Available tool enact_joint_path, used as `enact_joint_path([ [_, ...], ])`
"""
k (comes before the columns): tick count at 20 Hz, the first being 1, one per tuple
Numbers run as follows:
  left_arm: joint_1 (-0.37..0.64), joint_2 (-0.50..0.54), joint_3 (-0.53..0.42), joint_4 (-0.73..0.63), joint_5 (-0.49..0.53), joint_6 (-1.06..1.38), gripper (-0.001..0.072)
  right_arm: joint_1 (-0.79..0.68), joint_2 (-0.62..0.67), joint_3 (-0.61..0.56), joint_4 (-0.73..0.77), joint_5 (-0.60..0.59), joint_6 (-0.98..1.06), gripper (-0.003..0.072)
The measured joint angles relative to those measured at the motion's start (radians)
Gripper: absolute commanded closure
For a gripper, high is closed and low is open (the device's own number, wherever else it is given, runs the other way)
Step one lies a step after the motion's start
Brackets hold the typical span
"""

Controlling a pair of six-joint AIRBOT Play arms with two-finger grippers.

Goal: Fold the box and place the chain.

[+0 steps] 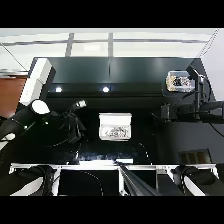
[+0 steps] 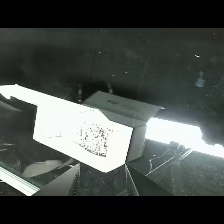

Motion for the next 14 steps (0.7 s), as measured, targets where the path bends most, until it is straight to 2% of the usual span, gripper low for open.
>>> enact_joint_path([
  [3, -0.064, -0.027, -0.018, -0.031, 0.091, 0.322, -0.0008, 0.000, 0.000, 0.000, -0.001, 0.000, 0.000, 0.0338],
  [5, -0.101, -0.054, -0.021, -0.062, 0.158, 0.438, -0.0007, 0.000, 0.000, 0.000, -0.001, 0.000, 0.000, 0.0337],
  [9, -0.129, -0.112, -0.022, -0.154, 0.218, 0.541, -0.0007, 0.000, 0.000, 0.000, -0.002, -0.004, 0.000, 0.0338],
  [14, -0.138, -0.157, -0.009, -0.205, 0.241, 0.579, -0.0007, 0.000, 0.000, 0.000, -0.003, -0.009, 0.000, 0.0338],
])
